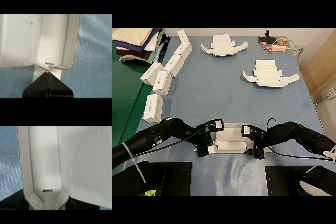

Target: Fold the box.

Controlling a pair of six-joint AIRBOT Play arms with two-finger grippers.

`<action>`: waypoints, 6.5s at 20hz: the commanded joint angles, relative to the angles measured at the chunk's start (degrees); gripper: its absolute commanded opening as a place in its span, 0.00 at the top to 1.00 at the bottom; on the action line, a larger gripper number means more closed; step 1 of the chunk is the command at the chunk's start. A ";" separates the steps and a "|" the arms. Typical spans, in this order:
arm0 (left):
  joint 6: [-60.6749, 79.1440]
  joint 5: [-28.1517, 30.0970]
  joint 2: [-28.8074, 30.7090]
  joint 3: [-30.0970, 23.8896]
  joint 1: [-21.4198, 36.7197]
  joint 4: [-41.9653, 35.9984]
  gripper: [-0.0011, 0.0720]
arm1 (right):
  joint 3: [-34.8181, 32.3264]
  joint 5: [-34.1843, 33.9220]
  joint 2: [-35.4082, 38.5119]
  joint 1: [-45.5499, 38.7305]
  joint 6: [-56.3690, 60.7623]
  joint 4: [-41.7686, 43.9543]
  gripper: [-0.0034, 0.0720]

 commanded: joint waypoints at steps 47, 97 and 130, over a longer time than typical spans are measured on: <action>-42.21 -5.64 12.22 -5.95 10.27 -17.44 0.58 | -0.02 0.02 -0.02 0.04 -0.04 0.02 0.27; -110.36 -22.75 -24.87 28.48 -23.85 34.16 0.78 | -0.02 0.02 -0.02 0.04 -0.04 0.00 0.27; -117.85 -22.10 -29.00 29.53 -25.09 34.69 0.96 | -0.02 0.02 -0.02 0.04 -0.04 0.00 0.27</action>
